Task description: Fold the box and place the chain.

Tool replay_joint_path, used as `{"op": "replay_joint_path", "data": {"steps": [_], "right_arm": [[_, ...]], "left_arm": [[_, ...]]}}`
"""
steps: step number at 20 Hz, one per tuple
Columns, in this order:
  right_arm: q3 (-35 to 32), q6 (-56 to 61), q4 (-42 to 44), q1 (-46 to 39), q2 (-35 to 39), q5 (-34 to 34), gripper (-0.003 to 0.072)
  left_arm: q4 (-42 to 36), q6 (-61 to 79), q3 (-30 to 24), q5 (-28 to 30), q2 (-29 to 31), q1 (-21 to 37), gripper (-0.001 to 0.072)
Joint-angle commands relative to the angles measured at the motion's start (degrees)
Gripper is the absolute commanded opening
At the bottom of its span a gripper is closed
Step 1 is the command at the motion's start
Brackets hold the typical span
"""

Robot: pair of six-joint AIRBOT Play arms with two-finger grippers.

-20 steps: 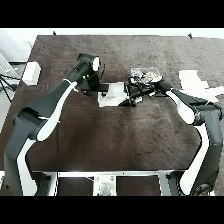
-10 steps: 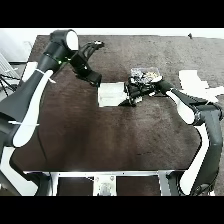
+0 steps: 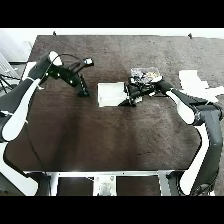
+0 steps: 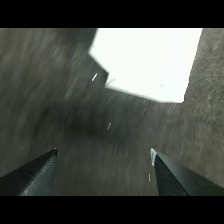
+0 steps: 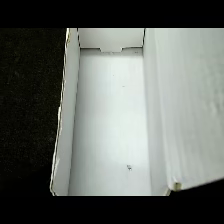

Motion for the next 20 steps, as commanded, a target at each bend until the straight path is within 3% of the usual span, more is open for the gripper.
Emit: {"op": "replay_joint_path", "data": {"steps": [1, 4, 20], "right_arm": [[0.00, 0.00, 0.00, 0.07, 0.00, 0.02, 0.0449], [0.00, 0.00, 0.00, 0.07, 0.00, 0.02, 0.0448], [0.00, 0.00, 0.00, 0.07, 0.00, 0.02, 0.0448]], "left_arm": [[-22.47, 26.53, -10.23, 5.44, 0.04, 3.43, 0.0720], [-26.16, 30.62, -12.35, 8.09, -1.03, 3.54, 0.0720], [-30.97, 40.70, -12.35, 1.60, -7.76, 3.37, 0.0720]]}}
